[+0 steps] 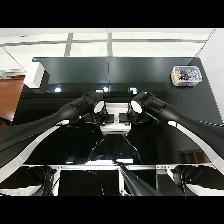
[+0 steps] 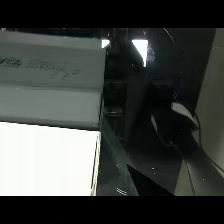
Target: Fold the box and place the chain.
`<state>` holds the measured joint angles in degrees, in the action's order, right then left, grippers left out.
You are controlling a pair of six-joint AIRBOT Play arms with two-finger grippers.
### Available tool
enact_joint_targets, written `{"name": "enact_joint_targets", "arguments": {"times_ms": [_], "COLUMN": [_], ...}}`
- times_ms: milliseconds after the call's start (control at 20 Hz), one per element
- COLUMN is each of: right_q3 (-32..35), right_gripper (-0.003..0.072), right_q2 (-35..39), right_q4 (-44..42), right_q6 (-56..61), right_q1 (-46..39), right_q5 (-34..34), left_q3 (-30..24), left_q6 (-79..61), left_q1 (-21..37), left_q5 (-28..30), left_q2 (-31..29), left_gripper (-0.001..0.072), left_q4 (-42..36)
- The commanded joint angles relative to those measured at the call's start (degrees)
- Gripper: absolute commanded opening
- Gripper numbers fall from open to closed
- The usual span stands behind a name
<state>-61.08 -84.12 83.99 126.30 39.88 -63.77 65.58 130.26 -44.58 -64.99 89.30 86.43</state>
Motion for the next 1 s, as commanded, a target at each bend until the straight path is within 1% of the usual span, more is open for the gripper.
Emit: {"name": "enact_joint_targets", "arguments": {"times_ms": [0, 100, 400, 450, 500, 550, 950], "right_q3": [0.0, 0.0, 0.0, 0.0, 0.0, 0.0, 0.0], "right_gripper": [0.0095, 0.0014, 0.0023, 0.0159, 0.0336, 0.0388, 0.038], "right_q2": [-0.3, -0.3, -0.3, -0.3, -0.3, -0.3, -0.8], "right_q4": [0.1, 0.1, 0.0, 0.0, -0.2, -0.2, -0.8], "right_q6": [0.1, 0.2, 0.2, 0.2, 0.3, 0.8, 0.8], "right_q1": [0.1, 0.1, 0.1, 0.1, 0.1, 0.1, 0.1], "right_q5": [-0.1, 0.1, 0.1, 0.1, 0.2, 0.3, 0.8], "left_q3": [0.0, 0.0, 0.0, 0.0, 0.0, 0.0, 0.0], "left_q6": [0.0, 0.0, 0.0, 0.0, 0.0, 0.0, 0.0], "left_q1": [0.0, 0.0, 0.0, 0.0, 0.0, 0.0, 0.0], "left_q5": [0.0, 0.0, 0.0, 0.0, 0.0, 0.0, 0.0], "left_q2": [0.0, 0.0, 0.0, 0.0, 0.0, 0.0, 0.0], "left_gripper": [0.0027, 0.0027, 0.0027, 0.0027, 0.0027, 0.0027, 0.0027], "left_q4": [0.0, 0.0, 0.0, 0.0, 0.0, 0.0, 0.0]}}
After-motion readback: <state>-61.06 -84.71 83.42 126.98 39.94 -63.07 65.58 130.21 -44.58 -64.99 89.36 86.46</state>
